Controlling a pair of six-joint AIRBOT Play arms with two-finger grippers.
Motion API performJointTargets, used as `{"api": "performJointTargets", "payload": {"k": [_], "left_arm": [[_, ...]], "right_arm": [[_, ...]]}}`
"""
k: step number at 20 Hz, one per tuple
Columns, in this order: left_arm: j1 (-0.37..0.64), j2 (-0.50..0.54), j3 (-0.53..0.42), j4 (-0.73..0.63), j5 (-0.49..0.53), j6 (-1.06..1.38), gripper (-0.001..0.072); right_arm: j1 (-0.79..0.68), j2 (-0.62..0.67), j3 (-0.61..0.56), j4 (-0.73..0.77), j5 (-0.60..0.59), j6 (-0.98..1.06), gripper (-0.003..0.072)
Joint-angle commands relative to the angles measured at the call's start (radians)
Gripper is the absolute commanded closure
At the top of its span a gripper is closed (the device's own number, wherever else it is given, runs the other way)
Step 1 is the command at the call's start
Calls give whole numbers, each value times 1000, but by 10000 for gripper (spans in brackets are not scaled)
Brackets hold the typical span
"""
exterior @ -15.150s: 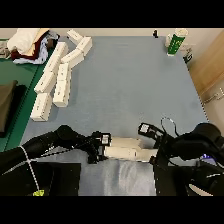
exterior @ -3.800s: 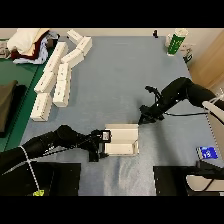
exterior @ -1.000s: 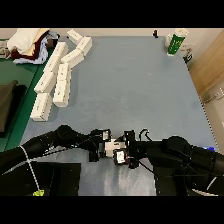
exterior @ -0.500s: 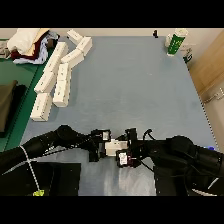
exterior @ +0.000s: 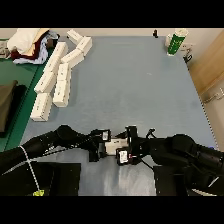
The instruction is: Fold the box.
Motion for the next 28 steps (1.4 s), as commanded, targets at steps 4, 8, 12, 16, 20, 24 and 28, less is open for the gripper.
{"api": "performJointTargets", "payload": {"k": [4, 8, 12, 16, 20, 24, 28], "left_arm": [[0, 0, 1, 1, 0, 0, 119], [0, 0, 1, 1, 0, 0, 118], [0, 0, 1, 1, 0, 0, 118], [0, 0, 1, 1, 0, 0, 119], [0, 0, 1, 1, 0, 0, 119], [0, 0, 1, 1, 0, 0, 119], [0, 0, 1, 1, 0, 0, 119]], "right_arm": [[-26, -22, 1, -17, 11, -1, 233], [-11, -42, 0, 35, 6, -2, 269], [19, -69, -2, 95, -14, -1, 269], [26, -71, -1, 134, -45, -2, 265], [26, -21, -1, 135, -46, -1, 212], [24, 38, -2, 136, -52, 103, 232], [24, 80, -80, 185, 132, 539, 685]]}}
